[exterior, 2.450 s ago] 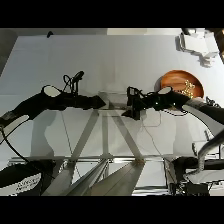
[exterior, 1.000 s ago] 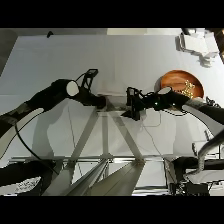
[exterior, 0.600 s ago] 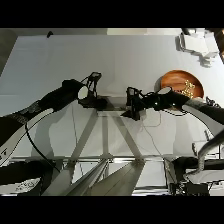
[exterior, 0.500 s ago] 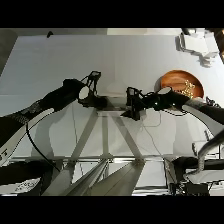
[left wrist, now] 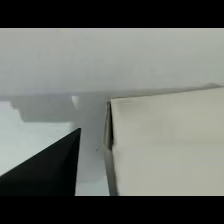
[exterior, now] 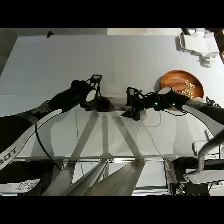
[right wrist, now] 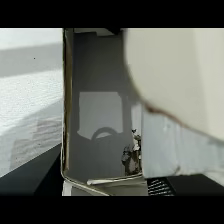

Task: Fold the box and place the chain.

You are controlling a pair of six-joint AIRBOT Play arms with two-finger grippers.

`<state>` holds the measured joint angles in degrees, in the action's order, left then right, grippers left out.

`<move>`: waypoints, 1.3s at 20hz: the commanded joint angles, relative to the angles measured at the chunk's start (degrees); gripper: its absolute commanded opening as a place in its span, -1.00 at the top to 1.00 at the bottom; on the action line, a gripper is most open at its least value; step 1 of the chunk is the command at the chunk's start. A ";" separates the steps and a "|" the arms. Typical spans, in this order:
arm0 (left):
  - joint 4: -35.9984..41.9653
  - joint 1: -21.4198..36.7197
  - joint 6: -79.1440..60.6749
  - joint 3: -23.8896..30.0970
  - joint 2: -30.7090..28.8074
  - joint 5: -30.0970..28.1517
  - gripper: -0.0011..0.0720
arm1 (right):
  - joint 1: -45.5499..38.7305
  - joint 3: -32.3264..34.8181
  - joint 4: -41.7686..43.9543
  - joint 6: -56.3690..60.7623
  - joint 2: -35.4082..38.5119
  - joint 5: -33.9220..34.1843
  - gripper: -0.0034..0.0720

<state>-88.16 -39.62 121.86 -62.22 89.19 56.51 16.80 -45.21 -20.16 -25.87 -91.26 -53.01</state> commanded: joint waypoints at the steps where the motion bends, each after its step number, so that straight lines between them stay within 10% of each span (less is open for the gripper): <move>1: -0.46 -0.81 3.23 -0.17 1.55 0.74 0.03 | -0.02 -0.02 0.07 0.07 -0.02 0.02 -0.14; 5: -0.31 -0.83 3.02 -0.20 1.68 0.76 0.96 | -0.02 -0.02 0.07 0.07 -0.02 0.02 -0.14; 9: -0.17 -0.83 3.04 -0.20 1.66 1.25 0.95 | -0.02 -0.02 0.07 0.07 -0.02 0.02 -0.14; 13: -0.11 -0.04 2.99 -0.20 -0.04 1.16 -0.14 | -0.02 -0.02 0.07 0.07 -0.02 0.02 -0.14; 26: 7.15 5.20 -24.90 -0.15 -14.40 10.05 -0.17 | -0.02 -0.02 0.07 0.07 -0.02 0.02 -0.14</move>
<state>-83.22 -36.16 107.00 -62.35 76.99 63.88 16.78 -45.21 -20.10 -25.78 -91.29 -52.99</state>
